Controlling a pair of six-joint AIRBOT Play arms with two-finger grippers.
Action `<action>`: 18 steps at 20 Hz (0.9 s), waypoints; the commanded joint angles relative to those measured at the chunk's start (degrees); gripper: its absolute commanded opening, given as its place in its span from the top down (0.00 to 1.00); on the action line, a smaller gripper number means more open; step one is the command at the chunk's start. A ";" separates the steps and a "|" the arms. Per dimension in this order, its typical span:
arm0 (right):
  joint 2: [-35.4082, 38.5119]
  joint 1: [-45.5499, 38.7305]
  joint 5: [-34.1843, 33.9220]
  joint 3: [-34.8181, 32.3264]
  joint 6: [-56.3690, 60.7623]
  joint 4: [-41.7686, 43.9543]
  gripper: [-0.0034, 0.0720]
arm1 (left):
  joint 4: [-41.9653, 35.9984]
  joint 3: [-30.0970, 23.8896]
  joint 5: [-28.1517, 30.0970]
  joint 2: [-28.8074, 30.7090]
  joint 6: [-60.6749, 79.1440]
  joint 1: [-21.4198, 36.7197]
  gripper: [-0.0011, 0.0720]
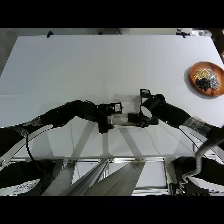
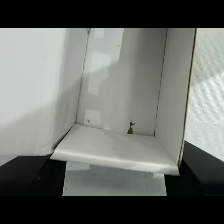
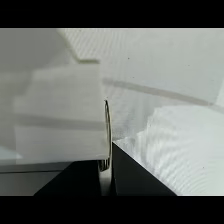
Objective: Fold the box and place the chain.
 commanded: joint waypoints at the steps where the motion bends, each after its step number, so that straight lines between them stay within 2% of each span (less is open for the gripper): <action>1: -0.07 0.07 0.76 -0.04 -0.37 -0.66 0.93 | 0.04 0.02 0.04 -0.02 -0.15 0.02 0.61; 2: -0.07 0.07 0.79 -0.04 -1.73 -0.61 0.89 | 0.04 0.04 0.04 -0.02 -0.15 0.02 0.61; 4: -0.07 0.07 0.81 -0.04 -2.25 -0.50 0.64 | 0.04 0.02 0.04 -0.02 -0.15 0.02 0.61; 5: -0.07 0.04 0.70 -0.04 -2.25 -0.48 0.63 | 0.04 0.04 0.04 -0.02 -0.15 0.02 0.61; 6: -0.07 0.04 0.63 -0.04 -2.25 -0.50 0.64 | 0.04 0.04 0.04 -0.02 -0.15 0.02 0.61; 7: -0.07 0.00 0.55 -0.04 -2.25 -0.52 0.71 | 0.04 0.02 0.04 -0.02 -0.15 0.02 0.61; 8: -0.07 0.00 0.33 -0.04 -2.25 -0.61 0.88 | 0.04 0.04 0.04 -0.02 -0.15 0.02 0.61; 9: -0.07 0.00 -0.04 -0.04 -2.23 -0.70 0.94 | 0.04 0.02 0.04 -0.02 -0.15 0.02 0.61; 13: -0.76 0.00 -2.67 -0.04 -2.25 -0.66 0.94 | 0.04 0.04 0.04 -0.02 -0.15 0.02 0.61; 18: -2.14 0.00 -2.60 -0.04 -4.70 0.00 0.94 | 0.04 0.04 0.04 -0.02 -0.15 0.02 0.61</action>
